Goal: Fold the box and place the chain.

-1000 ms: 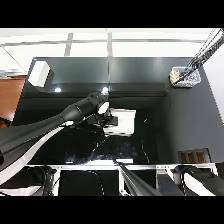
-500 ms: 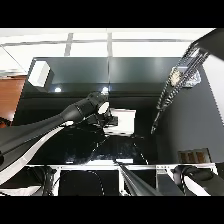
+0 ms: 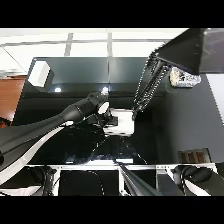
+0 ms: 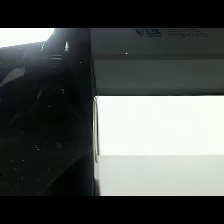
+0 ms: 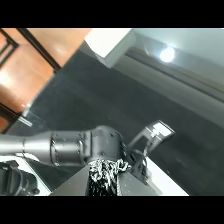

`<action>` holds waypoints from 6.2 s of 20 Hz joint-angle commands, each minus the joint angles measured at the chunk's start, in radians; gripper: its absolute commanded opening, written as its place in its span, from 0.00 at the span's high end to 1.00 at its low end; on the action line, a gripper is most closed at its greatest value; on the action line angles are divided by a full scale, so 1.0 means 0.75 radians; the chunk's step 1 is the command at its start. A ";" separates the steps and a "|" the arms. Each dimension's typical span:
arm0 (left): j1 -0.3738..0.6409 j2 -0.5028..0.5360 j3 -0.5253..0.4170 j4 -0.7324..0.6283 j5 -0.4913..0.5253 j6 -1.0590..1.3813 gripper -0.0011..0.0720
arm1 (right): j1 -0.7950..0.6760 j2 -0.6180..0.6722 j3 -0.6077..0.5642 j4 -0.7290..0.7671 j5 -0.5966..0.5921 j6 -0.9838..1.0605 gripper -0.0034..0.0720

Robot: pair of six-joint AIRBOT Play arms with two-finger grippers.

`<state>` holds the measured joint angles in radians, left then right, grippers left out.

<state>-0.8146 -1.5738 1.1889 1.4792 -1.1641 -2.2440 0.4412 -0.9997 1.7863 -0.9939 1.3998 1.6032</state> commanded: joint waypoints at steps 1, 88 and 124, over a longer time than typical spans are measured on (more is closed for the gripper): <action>0.001 0.000 0.001 0.001 0.001 -0.001 0.95 | 0.033 -0.039 0.000 0.004 -0.060 0.006 0.94; 0.006 0.022 0.027 0.004 -0.071 0.015 0.07 | -0.067 0.065 -1.282 -0.084 -0.502 0.079 0.60; 0.585 0.336 -0.748 -1.320 0.419 3.346 0.01 | -0.067 0.064 -1.283 -0.178 -0.564 0.067 0.60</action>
<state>-0.3679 -1.2724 0.6239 0.5480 -0.8577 0.2256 0.3908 -0.9516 0.8234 -1.1271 0.9749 1.6531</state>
